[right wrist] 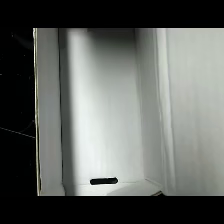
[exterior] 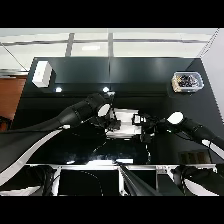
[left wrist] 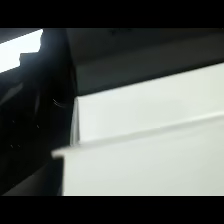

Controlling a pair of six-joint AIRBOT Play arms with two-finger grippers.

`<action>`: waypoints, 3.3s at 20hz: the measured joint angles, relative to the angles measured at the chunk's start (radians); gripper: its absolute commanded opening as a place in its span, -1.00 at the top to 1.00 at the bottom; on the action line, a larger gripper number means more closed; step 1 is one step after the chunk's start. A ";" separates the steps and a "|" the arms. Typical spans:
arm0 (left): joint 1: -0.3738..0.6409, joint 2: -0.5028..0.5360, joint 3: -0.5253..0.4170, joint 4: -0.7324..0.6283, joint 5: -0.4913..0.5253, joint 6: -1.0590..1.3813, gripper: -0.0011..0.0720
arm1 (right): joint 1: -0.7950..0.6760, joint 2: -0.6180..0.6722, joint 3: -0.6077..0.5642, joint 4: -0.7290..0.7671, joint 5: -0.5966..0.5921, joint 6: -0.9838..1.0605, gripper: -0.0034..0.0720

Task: Fold the box and place the chain.

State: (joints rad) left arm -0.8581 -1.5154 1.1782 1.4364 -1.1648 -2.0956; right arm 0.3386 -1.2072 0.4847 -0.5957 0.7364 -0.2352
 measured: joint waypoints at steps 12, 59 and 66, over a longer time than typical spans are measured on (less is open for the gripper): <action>-0.027 -0.017 0.005 -0.009 0.024 -0.044 0.24 | 0.000 0.000 0.000 -0.003 0.000 0.000 -0.39; -0.005 -0.080 0.019 0.073 0.019 -0.222 0.21 | 0.000 -0.001 0.000 0.000 0.000 0.000 -0.38; -0.005 -0.083 0.019 0.077 0.008 -0.227 0.24 | 0.000 -0.001 0.000 0.000 0.000 0.000 -0.38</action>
State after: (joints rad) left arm -0.8635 -1.5986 1.1976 1.5135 -1.1564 -2.3222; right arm 0.3386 -1.2083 0.4847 -0.5957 0.7364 -0.2348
